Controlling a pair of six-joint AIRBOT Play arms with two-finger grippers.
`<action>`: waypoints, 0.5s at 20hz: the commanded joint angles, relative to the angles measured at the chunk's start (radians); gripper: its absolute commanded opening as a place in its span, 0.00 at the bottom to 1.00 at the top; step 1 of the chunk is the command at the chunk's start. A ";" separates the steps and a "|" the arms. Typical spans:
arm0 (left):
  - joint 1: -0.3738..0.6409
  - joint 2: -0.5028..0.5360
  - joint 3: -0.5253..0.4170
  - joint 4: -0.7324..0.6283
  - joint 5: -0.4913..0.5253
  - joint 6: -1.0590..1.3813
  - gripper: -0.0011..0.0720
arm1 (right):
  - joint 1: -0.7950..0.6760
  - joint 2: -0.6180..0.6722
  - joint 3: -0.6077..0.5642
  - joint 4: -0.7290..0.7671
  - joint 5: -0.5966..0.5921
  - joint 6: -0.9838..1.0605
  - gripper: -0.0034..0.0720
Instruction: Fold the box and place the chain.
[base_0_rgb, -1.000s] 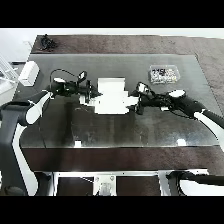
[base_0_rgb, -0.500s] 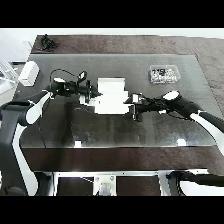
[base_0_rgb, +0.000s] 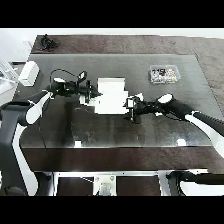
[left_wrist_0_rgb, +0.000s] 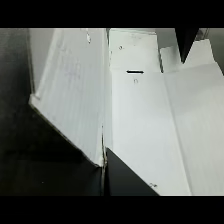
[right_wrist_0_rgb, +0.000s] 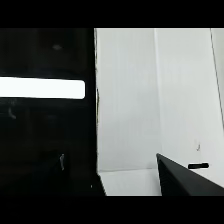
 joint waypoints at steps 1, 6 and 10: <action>-0.001 0.000 0.000 0.000 -0.003 0.000 0.04 | 0.014 -0.011 0.000 0.019 -0.093 0.000 0.97; -0.001 0.000 0.000 0.000 -0.003 0.000 0.04 | -0.006 -0.005 0.024 0.091 -0.116 -0.002 0.97; -0.001 0.000 0.000 0.000 -0.003 0.000 0.04 | -0.027 0.026 0.062 0.098 -0.114 -0.002 0.97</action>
